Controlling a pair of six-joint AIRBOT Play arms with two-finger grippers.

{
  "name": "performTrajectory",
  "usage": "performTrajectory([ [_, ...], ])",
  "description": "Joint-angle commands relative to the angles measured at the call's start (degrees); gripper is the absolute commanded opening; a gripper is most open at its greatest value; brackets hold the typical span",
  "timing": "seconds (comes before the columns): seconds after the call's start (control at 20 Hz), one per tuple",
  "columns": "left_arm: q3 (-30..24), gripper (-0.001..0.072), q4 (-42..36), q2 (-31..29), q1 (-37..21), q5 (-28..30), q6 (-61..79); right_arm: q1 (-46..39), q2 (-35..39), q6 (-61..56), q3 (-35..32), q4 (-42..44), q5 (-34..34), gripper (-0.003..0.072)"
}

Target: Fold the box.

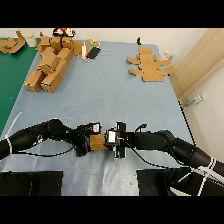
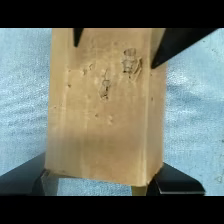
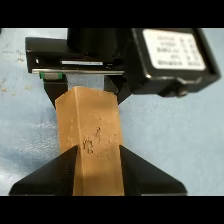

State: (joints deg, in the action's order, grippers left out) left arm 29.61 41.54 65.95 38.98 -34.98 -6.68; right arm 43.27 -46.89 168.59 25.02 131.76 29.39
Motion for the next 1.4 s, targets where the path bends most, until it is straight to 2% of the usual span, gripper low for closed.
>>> performTrajectory([
  [0.0,0.0,0.046,0.0,0.0,0.0,0.0,0.0,1.3,-0.2,4.0,0.1,-2.3,-2.0,0.0425],
  [0.25,0.0,0.046,0.0,0.0,0.0,0.0,0.0,5.4,0.1,4.0,0.1,-2.6,-1.9,0.0425],
  [0.6,0.0,0.046,0.0,0.0,0.0,0.0,0.0,5.4,-1.5,3.9,0.0,-5.0,-2.2,0.0425],
  [0.75,0.0,0.046,0.0,0.0,0.0,0.0,0.0,5.4,-1.5,3.9,0.1,-7.4,-4.4,0.0424],
  [1.25,0.0,0.046,0.0,0.0,0.0,0.0,0.0,5.4,0.7,3.9,0.2,-10.0,-7.2,0.0419],
  [1.35,0.0,0.046,0.0,0.0,0.0,0.0,0.0,5.4,0.8,3.9,0.2,-10.1,-7.3,0.0359],
])
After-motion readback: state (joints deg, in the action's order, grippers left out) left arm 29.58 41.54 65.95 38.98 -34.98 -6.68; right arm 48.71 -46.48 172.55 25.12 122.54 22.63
